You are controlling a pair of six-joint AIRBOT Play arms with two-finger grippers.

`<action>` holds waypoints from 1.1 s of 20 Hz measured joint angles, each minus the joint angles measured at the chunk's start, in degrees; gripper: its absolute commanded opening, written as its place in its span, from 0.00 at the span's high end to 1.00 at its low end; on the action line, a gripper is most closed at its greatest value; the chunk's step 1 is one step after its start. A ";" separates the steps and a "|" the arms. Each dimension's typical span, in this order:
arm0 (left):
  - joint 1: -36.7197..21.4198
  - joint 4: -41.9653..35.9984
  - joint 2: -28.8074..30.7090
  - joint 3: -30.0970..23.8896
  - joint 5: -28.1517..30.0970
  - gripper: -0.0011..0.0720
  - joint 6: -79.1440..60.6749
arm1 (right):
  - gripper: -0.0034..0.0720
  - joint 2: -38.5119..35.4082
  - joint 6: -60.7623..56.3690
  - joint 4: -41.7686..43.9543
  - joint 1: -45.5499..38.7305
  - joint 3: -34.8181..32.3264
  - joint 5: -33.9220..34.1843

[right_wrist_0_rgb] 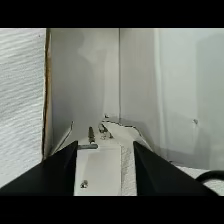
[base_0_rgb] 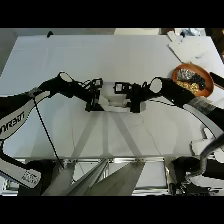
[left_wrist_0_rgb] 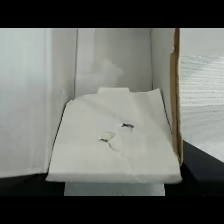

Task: Fold the box and place the chain.

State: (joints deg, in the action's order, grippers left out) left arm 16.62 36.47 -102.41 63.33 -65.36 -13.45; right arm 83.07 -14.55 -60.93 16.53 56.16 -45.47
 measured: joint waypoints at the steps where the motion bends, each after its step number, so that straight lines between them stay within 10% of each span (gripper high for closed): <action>1: 0.02 0.00 0.00 0.00 0.00 0.70 0.04 | 0.94 0.00 -0.17 0.24 0.02 0.00 0.11; 14: 0.02 0.00 0.00 0.02 0.00 0.70 0.00 | 0.94 -10.60 -11.41 -3.15 0.15 0.00 -0.46; 22: 0.02 0.00 0.00 0.00 0.00 0.70 -0.02 | 0.94 -19.06 -40.24 -14.95 -12.85 -0.68 -6.73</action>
State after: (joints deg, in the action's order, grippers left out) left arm 16.64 36.47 -102.41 63.33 -65.36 -13.47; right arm 64.01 -54.78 -75.88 3.68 55.48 -52.21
